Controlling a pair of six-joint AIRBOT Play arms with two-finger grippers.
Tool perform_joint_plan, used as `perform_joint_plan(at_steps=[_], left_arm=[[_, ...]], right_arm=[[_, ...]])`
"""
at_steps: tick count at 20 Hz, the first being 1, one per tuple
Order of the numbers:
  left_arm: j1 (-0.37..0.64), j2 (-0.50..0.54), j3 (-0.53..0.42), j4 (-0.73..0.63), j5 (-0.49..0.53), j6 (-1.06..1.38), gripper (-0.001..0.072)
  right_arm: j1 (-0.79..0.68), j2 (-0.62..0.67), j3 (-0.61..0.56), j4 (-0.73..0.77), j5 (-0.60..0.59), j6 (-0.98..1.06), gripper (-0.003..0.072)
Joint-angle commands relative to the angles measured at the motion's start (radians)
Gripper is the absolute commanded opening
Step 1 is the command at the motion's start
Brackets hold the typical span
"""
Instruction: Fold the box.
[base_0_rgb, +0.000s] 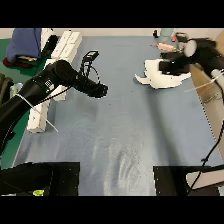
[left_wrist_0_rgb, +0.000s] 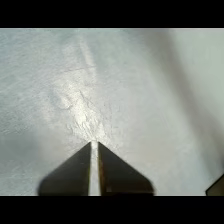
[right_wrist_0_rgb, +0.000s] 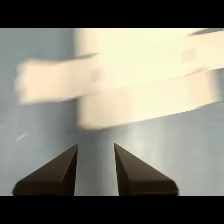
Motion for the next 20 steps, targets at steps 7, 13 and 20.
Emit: perform_joint_plan(at_steps=[7, 13, 20], left_arm=[[0.0, -0.001, 0.0, 0.001, 0.068, -0.055, 0.0692], [0.0, 0.0, 0.0, 0.002, 0.095, -0.055, 0.0692], [0.0, 0.0, 0.001, 0.002, 0.095, -0.055, 0.0692]], right_arm=[[-0.585, -0.431, 0.388, 0.605, -0.069, -0.349, 0.0369], [-0.568, -0.575, 0.483, 0.703, -0.053, -0.486, 0.0368], [-0.553, -0.61, 0.479, 0.707, -0.011, -0.588, 0.0368]])
